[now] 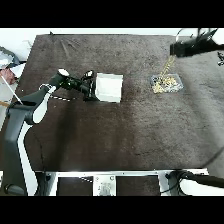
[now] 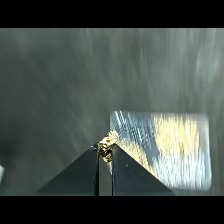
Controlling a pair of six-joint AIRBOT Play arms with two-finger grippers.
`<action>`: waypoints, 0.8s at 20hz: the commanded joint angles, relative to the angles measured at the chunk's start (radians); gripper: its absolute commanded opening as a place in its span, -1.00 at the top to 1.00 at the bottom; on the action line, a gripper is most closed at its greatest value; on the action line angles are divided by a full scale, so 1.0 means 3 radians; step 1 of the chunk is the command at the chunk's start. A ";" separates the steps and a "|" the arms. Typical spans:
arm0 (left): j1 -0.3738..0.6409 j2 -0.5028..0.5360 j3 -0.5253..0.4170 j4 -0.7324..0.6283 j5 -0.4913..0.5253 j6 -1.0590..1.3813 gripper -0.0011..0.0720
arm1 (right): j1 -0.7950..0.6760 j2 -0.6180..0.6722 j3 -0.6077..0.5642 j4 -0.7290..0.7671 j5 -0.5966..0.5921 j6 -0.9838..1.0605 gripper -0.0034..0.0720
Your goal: Fold the box and place the chain.
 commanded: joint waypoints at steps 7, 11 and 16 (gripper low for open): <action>0.0001 0.0000 0.0003 0.0001 -0.0001 0.0000 0.22 | 0.1241 0.0781 -0.0003 0.0028 -0.0931 -0.0132 0.96; 0.0001 0.0000 0.0003 0.0001 -0.0003 0.0000 0.22 | 0.1621 0.0524 -0.0009 0.0053 -0.1033 -0.0132 0.96; 0.0001 0.0000 0.0003 0.0001 -0.0004 0.0000 0.22 | 0.1742 0.0033 -0.0009 0.0053 -0.1068 -0.0128 0.96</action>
